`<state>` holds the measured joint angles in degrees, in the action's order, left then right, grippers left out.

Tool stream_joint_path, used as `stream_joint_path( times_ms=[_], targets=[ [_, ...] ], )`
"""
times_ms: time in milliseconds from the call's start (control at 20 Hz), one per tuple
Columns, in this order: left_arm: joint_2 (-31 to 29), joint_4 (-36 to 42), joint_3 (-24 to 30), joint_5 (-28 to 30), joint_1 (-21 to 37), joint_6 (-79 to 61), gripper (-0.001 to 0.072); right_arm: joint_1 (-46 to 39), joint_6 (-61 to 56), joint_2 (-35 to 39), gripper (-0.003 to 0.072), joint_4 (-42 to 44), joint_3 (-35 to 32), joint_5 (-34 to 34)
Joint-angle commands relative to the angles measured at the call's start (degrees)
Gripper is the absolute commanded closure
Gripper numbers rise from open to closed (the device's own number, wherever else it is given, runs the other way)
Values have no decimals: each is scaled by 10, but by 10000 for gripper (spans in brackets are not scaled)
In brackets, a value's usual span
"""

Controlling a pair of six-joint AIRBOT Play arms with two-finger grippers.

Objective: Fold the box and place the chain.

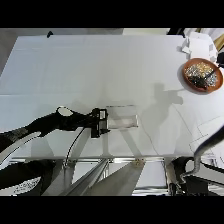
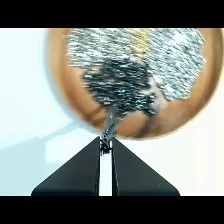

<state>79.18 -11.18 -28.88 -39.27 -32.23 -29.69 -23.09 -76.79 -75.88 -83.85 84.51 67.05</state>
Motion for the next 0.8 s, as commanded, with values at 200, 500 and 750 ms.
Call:
stream_joint_path(
  times_ms=[200, 500, 750],
  targets=[
    [0, 0, 0, 0, 0, 0, 440, 15, 89, 128, 672, 144, 0, 116],
    [0, 0, 0, 0, 0, 0, 440, 106, 98, 217, 672, 171, 0, 198],
    [0, 0, 0, 0, 0, 0, 440, 191, 93, 263, 672, 183, 0, 244]
  ],
)
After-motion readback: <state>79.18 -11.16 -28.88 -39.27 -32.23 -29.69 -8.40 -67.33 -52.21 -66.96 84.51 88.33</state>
